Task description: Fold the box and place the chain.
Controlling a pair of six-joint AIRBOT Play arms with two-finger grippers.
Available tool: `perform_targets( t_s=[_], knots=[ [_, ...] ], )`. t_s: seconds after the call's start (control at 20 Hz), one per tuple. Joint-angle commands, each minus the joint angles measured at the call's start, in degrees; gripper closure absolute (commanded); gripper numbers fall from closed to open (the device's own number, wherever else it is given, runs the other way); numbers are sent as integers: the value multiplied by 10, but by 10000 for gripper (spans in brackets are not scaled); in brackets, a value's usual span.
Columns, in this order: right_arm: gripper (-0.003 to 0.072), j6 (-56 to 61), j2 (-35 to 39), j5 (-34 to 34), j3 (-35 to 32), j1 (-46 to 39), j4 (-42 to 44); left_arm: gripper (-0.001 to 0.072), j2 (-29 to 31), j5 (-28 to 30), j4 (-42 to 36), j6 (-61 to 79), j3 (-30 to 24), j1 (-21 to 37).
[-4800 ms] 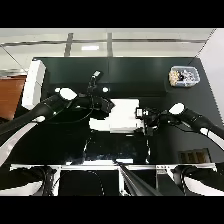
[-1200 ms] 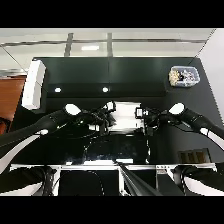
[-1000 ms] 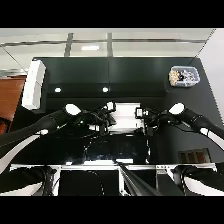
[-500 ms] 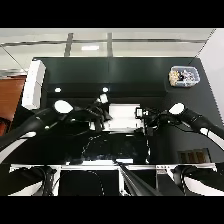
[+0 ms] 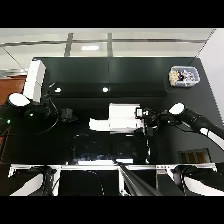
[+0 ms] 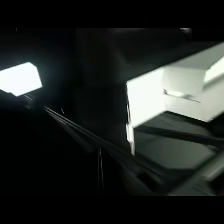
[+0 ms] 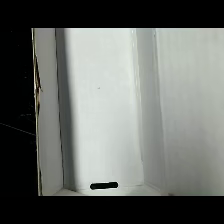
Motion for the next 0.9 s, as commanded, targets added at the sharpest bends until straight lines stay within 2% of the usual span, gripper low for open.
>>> perform_targets(
  t_s=[0.0, 0.15, 0.45, 0.65, 0.85],
  knots=[
    [487, 0, 0, 0, 0, 0, 0, 686, -51, -47, -61, -37, -32, 55],
    [488, 0, 0, 0, 0, 0, 0, 686, -96, 19, -68, -50, -44, 22],
    [488, 0, 0, 0, 0, 0, 0, 685, -144, 118, -129, -53, -41, -104],
    [487, 0, 0, 0, 0, 0, 0, 685, -163, 120, -174, -14, -38, -150],
    [487, 0, 0, 0, 0, 0, 0, 684, -163, 125, -237, 38, -38, -161]
  ],
)
